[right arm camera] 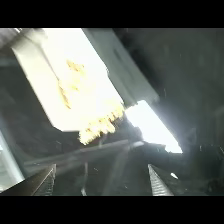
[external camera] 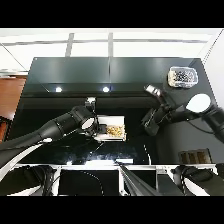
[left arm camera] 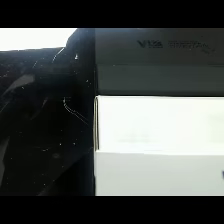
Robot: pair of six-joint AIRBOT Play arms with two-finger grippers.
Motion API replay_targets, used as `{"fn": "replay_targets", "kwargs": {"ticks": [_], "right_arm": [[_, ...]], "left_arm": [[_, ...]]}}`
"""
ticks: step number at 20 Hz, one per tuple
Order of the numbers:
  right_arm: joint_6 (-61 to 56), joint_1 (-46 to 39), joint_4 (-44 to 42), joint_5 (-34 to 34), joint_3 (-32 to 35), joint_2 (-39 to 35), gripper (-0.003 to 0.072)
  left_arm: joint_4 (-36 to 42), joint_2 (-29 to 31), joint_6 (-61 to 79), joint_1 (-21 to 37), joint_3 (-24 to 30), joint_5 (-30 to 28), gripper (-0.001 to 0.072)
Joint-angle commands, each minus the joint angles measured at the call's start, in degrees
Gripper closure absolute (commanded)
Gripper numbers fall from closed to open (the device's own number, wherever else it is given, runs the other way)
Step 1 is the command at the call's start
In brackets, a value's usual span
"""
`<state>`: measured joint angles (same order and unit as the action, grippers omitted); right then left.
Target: Fold the box and place the chain.
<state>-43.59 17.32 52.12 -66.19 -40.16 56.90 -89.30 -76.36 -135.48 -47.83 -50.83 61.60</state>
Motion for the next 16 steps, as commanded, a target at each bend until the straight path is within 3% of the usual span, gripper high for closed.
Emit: {"fn": "replay_targets", "kwargs": {"ticks": [1,5,9,16], "right_arm": [[2.9,5.0,1.4,13.7,7.6,0.0,-0.0024],[15.0,15.1,1.5,27.0,11.3,1.2,-0.0024],[21.6,20.0,1.3,29.9,11.9,4.5,-0.0023],[26.5,20.7,-1.8,32.0,11.8,7.5,-0.0022]], "left_arm": [[0.0,0.0,0.0,0.0,0.0,0.0,0.0680],[0.0,0.0,0.0,0.0,0.0,0.0,0.0680],[0.0,0.0,0.0,0.0,0.0,0.0,0.0680],[0.0,0.0,0.0,0.0,0.0,0.0,0.0680]]}}
